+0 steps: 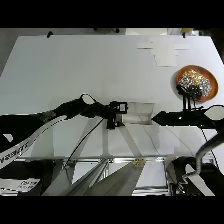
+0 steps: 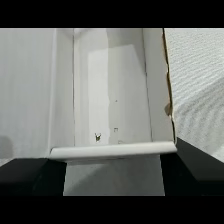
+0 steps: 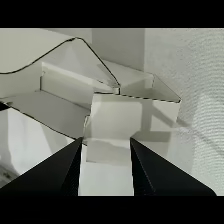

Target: Fold the box and place the chain.

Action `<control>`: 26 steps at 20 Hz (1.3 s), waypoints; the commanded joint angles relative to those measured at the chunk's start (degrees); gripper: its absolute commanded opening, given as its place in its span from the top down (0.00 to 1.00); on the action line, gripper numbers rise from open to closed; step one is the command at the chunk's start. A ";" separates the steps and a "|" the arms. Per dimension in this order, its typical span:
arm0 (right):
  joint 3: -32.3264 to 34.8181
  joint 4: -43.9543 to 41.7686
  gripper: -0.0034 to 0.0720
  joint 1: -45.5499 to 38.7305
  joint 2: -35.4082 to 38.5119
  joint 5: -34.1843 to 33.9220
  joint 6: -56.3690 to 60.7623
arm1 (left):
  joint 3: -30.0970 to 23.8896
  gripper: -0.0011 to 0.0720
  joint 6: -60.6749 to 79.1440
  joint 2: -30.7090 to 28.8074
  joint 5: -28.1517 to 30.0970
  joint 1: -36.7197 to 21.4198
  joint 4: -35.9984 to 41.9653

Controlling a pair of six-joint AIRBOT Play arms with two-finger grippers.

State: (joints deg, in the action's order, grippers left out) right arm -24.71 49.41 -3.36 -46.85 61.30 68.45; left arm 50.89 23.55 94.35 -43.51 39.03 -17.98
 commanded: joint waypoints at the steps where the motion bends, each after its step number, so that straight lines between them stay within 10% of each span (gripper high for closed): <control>1: -0.04 1.14 0.50 0.02 0.07 -0.26 -1.05 | 0.00 0.70 0.02 0.00 -0.02 0.00 -0.02; 8: -2.67 4.66 0.89 -9.40 1.90 -1.29 3.08 | 0.00 0.70 0.02 -0.02 0.00 0.00 0.00; 13: -2.51 21.03 0.90 -12.24 -3.02 -2.14 13.00 | 0.00 0.70 0.02 -0.02 0.00 0.00 -0.02; 17: -1.29 11.67 0.86 -8.96 -7.63 -2.51 8.28 | 0.00 0.70 0.02 -0.02 0.02 0.00 -0.02; 20: -1.29 9.01 0.57 -4.22 -9.99 -3.89 7.69 | 0.00 0.70 0.02 -0.02 0.00 0.00 -0.02; 26: -1.29 3.52 0.50 -2.43 -11.17 -3.50 5.31 | 0.00 0.70 0.02 -0.02 0.00 0.00 -0.02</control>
State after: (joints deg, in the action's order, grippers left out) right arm -26.02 56.97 -6.61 -57.49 57.63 75.77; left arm 50.89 23.57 94.35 -43.53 39.03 -18.00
